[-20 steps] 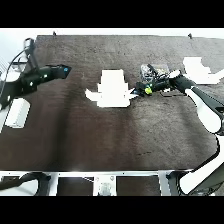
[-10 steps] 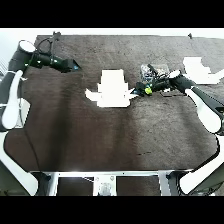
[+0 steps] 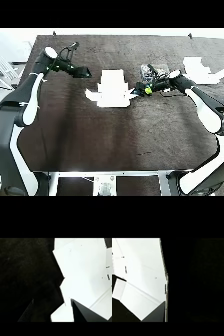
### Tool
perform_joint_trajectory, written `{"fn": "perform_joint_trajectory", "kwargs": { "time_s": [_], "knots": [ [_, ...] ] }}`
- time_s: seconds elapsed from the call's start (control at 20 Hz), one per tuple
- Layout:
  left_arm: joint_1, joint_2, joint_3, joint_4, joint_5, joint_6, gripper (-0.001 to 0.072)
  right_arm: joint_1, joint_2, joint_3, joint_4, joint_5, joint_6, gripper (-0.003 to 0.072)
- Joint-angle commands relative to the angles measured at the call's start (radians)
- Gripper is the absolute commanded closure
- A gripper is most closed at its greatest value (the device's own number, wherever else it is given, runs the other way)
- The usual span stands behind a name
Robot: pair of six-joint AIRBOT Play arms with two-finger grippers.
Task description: Fold the box and place the chain.
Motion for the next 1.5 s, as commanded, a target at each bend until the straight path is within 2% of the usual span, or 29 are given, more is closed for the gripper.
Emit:
{"fn": "perform_joint_trajectory", "kwargs": {
  "time_s": [0.0,0.2,0.55,1.0,1.25,1.35,1.45],
  "knots": [
    [-0.035,-0.027,0.004,0.006,0.024,0.004,0.0167,0.0,0.0,0.0,0.0,0.0,-0.002,0.0673],
    [-0.039,-0.05,0.004,-0.054,0.024,0.022,0.0167,0.0,0.0,0.0,0.0,0.0,-0.002,0.0672],
    [-0.041,-0.072,0.004,-0.066,0.038,0.027,0.0167,0.0,0.0,0.0,0.0,-0.003,-0.002,0.0673],
    [-0.095,-0.111,0.004,-0.068,0.068,0.051,0.0167,0.0,0.0,0.0,0.0,-0.003,-0.018,0.0672],
    [-0.108,-0.135,0.004,-0.151,0.075,0.083,0.0168,0.0,0.0,0.0,0.0,-0.004,-0.021,0.0672],
    [-0.108,-0.143,0.004,-0.171,0.076,0.088,0.0218,0.0,0.0,0.0,0.0,-0.003,-0.02,0.0672],
    [-0.108,-0.143,0.004,-0.179,0.075,0.09,0.0218,0.0,0.0,0.0,0.0,-0.004,-0.021,0.0672]
  ]
}}
